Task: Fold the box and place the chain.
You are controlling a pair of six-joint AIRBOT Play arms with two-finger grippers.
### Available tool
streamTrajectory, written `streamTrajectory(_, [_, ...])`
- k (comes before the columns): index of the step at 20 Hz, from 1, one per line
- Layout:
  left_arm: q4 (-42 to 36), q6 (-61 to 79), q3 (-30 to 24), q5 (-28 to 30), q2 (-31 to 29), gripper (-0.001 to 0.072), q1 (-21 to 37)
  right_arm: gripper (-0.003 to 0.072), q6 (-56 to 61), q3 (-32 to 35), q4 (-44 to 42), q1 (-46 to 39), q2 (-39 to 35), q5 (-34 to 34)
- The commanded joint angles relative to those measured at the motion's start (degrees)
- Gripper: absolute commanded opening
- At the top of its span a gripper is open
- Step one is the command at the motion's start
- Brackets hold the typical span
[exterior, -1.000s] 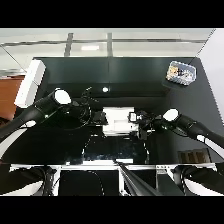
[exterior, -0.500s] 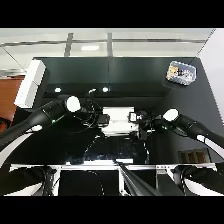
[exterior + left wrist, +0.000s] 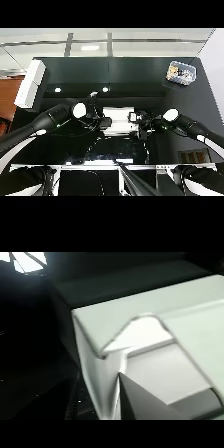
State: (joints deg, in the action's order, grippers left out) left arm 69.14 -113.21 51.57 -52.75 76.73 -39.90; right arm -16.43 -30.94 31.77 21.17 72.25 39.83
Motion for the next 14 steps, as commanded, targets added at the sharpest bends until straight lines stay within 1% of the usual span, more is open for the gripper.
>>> streamTrajectory(1, [2.7,-4.0,0.9,-0.9,1.4,0.0279,-0.6,0.0107,0.0,0.0,0.0,0.0,0.0,0.0])
streamTrajectory(3, [4.4,-6.3,3.7,-3.8,3.6,0.0273,-1.5,0.0108,0.0,0.0,0.0,0.0,0.0,0.0])
streamTrajectory(5, [9.7,-9.9,7.7,-6.3,6.1,0.0274,-3.8,0.0107,0.0,0.0,0.0,0.0,0.0,0.0])
streamTrajectory(8, [17.0,-18.6,11.9,-9.6,8.7,0.0274,-6.9,0.0107,0.0,0.0,0.0,0.0,0.0,0.0])
streamTrajectory(10, [18.0,-21.5,13.0,-10.6,9.5,0.0274,-7.9,0.0107,0.0,0.0,0.0,0.0,0.0,0.0])
streamTrajectory(14, [18.8,-25.3,13.2,-11.1,10.4,0.0274,-8.3,0.0107,0.0,0.0,0.0,0.0,0.0,0.0])
